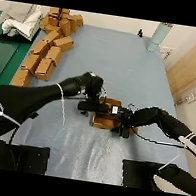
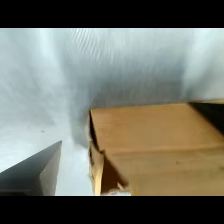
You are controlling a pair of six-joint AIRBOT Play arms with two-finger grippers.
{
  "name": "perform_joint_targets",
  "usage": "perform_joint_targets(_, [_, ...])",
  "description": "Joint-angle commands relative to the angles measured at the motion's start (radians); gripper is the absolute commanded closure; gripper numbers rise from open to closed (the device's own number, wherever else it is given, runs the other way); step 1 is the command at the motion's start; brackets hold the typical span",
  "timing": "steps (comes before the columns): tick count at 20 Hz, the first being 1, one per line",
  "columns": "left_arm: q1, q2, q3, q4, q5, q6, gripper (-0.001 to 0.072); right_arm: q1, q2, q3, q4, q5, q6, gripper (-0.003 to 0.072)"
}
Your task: Fold the box.
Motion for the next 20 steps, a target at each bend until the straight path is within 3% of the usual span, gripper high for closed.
perform_joint_targets(1, [0.121,0.001,0.037,-0.224,-0.037,0.156,0.0137,0.001,0.0,0.0,0.0,0.0,0.0,0.0198])
perform_joint_targets(7, [0.338,0.001,0.04,-0.385,-0.131,0.352,0.0139,0.001,0.0,0.0,0.0,0.0,0.0,0.0198])
perform_joint_targets(8, [0.364,0.001,0.04,-0.391,-0.133,0.396,0.0302,0.001,0.0,0.0,0.0,0.001,0.0,0.0198])
perform_joint_targets(9, [0.385,0.001,0.04,-0.391,-0.132,0.439,0.0644,0.001,0.0,0.0,0.0,0.0,0.0,0.0198])
perform_joint_targets(10, [0.406,0.001,0.04,-0.391,-0.125,0.501,0.0699,0.001,0.0,0.0,0.0,0.0,0.0,0.0198])
perform_joint_targets(13, [0.452,0.001,0.04,-0.391,-0.099,0.687,0.07,0.001,0.0,0.0,0.0,0.0,0.0,0.0198])
perform_joint_targets(16, [0.472,0.026,0.005,-0.391,-0.135,0.926,0.0701,0.001,0.0,0.0,0.0,0.0,0.0,0.0199])
perform_joint_targets(20, [0.493,0.172,-0.239,-0.462,-0.078,1.305,0.0701,0.001,0.0,0.0,0.0,0.0,0.0,0.0199])
